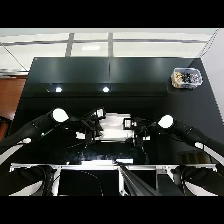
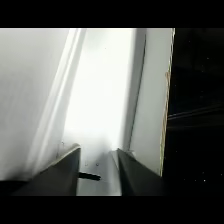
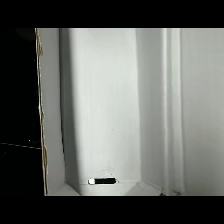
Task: Fold the box and place the chain.
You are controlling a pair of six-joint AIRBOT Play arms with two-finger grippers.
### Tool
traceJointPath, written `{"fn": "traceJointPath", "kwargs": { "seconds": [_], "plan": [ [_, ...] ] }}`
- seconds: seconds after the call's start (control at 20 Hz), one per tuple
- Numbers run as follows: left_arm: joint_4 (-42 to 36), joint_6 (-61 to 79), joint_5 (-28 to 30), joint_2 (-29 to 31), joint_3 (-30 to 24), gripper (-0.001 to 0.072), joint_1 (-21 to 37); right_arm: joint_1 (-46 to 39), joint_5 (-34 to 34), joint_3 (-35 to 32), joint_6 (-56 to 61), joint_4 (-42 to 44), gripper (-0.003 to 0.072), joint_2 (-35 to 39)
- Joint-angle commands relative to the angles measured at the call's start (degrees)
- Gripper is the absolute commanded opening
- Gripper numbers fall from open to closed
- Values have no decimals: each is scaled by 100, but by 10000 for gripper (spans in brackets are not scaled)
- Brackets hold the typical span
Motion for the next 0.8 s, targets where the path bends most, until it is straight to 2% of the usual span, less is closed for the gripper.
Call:
{"fn": "traceJointPath", "kwargs": {
  "seconds": [0.0,0.05,0.15,0.2,0.25,0.3,0.35,0.4,0.5,0.6,0.75],
  "plan": [
    [-22,0,4,-57,-2,460,-9,7,0,0,0,0,439,-4],
    [-20,0,-20,-57,-2,469,-9,7,0,0,0,0,439,-4],
    [-22,-2,-59,-59,-2,290,-9,7,-2,0,0,0,439,-4],
    [-22,-2,-79,-59,-2,304,-9,7,-2,0,0,0,439,-4],
    [-15,-2,-103,-57,-2,420,-7,7,-2,0,0,0,439,-4],
    [44,-7,-160,-39,4,401,9,7,-2,0,0,0,439,-4],
    [175,-103,-184,7,11,194,35,7,-2,0,0,0,439,-4],
    [472,-332,-293,66,66,24,94,7,-2,0,0,0,439,-4],
    [1005,-986,-612,247,186,23,367,7,-2,0,0,0,439,-4],
    [1279,-1491,-686,579,201,23,903,7,-2,0,0,0,440,-4],
    [1187,-3235,-507,737,199,23,2299,7,-2,0,0,0,439,-4]
  ]
}}
